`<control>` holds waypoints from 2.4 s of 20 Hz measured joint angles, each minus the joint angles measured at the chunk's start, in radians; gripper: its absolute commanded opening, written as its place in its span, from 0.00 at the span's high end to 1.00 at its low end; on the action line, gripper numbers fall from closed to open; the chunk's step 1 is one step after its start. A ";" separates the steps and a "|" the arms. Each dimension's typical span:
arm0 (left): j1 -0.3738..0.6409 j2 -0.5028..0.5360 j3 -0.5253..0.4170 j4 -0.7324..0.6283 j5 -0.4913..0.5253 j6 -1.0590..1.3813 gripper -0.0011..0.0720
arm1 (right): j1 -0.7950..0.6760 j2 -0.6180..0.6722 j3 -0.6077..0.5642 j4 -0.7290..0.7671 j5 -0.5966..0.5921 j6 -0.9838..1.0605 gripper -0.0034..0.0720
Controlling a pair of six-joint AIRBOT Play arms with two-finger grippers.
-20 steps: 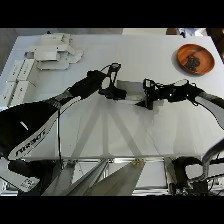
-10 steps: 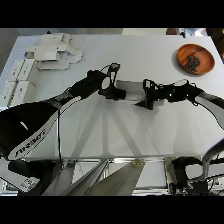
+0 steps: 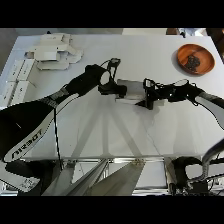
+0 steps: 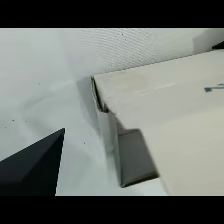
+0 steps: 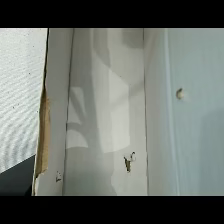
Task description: Fold the box and place the chain.
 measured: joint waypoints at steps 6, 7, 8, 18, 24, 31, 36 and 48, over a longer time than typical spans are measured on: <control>0.019 -0.022 0.062 0.023 -0.069 -0.135 0.13 | 0.000 0.000 0.000 0.000 0.001 0.000 0.29; 0.015 -0.028 0.066 0.027 -0.072 -0.151 0.17 | 0.000 0.000 0.000 0.000 0.001 0.000 0.29; 0.008 -0.035 0.069 0.031 -0.077 -0.167 0.18 | 0.000 0.000 0.000 0.000 0.001 0.000 0.29; -0.054 -0.089 0.075 0.137 -0.074 -0.240 0.86 | 0.000 0.000 0.000 0.000 0.001 -0.001 0.29; -0.064 -0.096 0.076 0.166 -0.074 -0.208 0.97 | 0.000 0.000 0.000 0.000 0.002 0.000 0.29; -0.072 -0.095 0.076 0.168 -0.074 -0.186 0.65 | 0.000 0.000 0.000 -0.001 0.001 -0.001 0.29; -0.043 -0.029 0.076 0.140 -0.075 -0.185 0.38 | 0.000 0.000 0.000 -0.001 0.001 -0.001 0.29; 0.269 0.129 0.032 -0.164 -0.241 0.658 0.38 | 0.000 0.000 0.000 0.000 0.001 -0.001 0.29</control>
